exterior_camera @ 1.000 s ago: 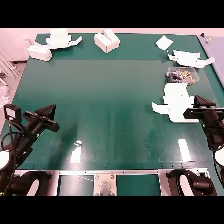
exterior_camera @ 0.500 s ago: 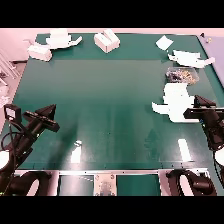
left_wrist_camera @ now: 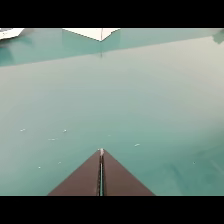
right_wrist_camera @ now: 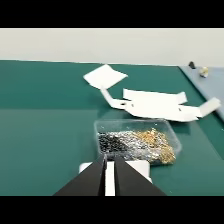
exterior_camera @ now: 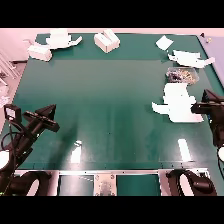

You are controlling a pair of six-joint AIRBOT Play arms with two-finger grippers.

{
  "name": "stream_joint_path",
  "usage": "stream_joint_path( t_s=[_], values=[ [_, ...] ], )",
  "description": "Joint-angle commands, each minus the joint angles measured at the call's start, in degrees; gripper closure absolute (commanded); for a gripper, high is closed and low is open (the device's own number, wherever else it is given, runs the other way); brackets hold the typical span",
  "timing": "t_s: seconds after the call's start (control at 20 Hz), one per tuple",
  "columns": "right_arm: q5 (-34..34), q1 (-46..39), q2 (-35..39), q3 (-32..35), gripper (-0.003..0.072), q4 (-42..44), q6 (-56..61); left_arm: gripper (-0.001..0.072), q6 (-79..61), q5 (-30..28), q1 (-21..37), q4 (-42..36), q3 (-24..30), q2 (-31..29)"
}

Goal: Fold the box and place the chain.

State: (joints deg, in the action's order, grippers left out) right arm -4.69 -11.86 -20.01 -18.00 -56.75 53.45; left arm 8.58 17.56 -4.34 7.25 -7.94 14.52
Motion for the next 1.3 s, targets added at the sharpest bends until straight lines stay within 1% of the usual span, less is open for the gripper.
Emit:
stream_joint_path(
  t_s=[0.0, 0.05, 0.15, 0.2, 0.4, 0.45, 0.55, 0.6, 0.65, 0.75, 0.85, 1.0, 1.25],
  values=[
    [-3.85, -5.14, -9.25, -4.68, 0.0597, -1.7, -0.22, 0.0689, 0.0, 0.02, 0.02, 0.0, 0.02, -0.02],
    [-7.65, -7.32, -13.16, -6.88, 0.0572, -2.8, -0.2, 0.0688, 0.0, 0.02, 0.02, 0.0, 0.02, -0.02],
    [-17.81, -12.37, -21.84, -13.09, 0.0563, -3.56, -0.96, 0.0689, -0.02, -0.11, 0.02, 0.0, 0.02, -0.02],
    [-22.67, -15.17, -26.25, -16.79, 0.0545, -3.52, -1.29, 0.0689, 0.0, -0.09, 0.02, 0.0, 0.02, -0.02],
    [-37.18, -25.4, -41.62, -31.15, 0.0533, -3.56, -1.97, 0.0689, 0.0, -0.07, 0.02, 0.0, 0.02, -0.02],
    [-41.31, -27.93, -44.83, -34.82, 0.0501, -3.52, -1.92, 0.0689, -0.02, -0.07, 0.02, 0.0, 0.02, -0.02],
    [-49.55, -32.17, -50.03, -41.7, 0.0372, -4.2, -2.12, 0.0689, -0.02, -0.09, 0.02, -0.24, 0.02, -0.02],
    [-53.35, -34.49, -52.54, -45.2, 0.0272, -4.26, -2.12, 0.0689, 0.0, -0.02, 0.02, -0.24, 0.02, -0.02],
    [-56.37, -36.65, -54.93, -48.41, 0.0214, -4.26, -2.12, 0.0689, 0.0, -0.09, 0.02, -0.26, 0.02, -0.02],
    [-61.37, -40.02, -59.12, -53.66, 0.0165, -4.26, -2.14, 0.0689, 0.0, -0.09, 0.02, -0.24, 0.02, -0.02],
    [-64.35, -42.42, -63.49, -57.96, 0.0164, -4.31, -3.48, 0.0689, 0.0, -0.02, 0.02, -0.24, 0.02, -0.02],
    [-69.02, -42.99, -70.23, -64.41, 0.0163, -3.69, -5.79, 0.0689, 0.0, -0.04, 0.02, -0.24, 0.02, -0.02],
    [-79.25, -42.05, -83.56, -79.89, 0.0163, -1.42, -6.14, 0.0688, 0.0, 0.02, 0.02, -0.24, 0.02, -0.02]
  ],
)
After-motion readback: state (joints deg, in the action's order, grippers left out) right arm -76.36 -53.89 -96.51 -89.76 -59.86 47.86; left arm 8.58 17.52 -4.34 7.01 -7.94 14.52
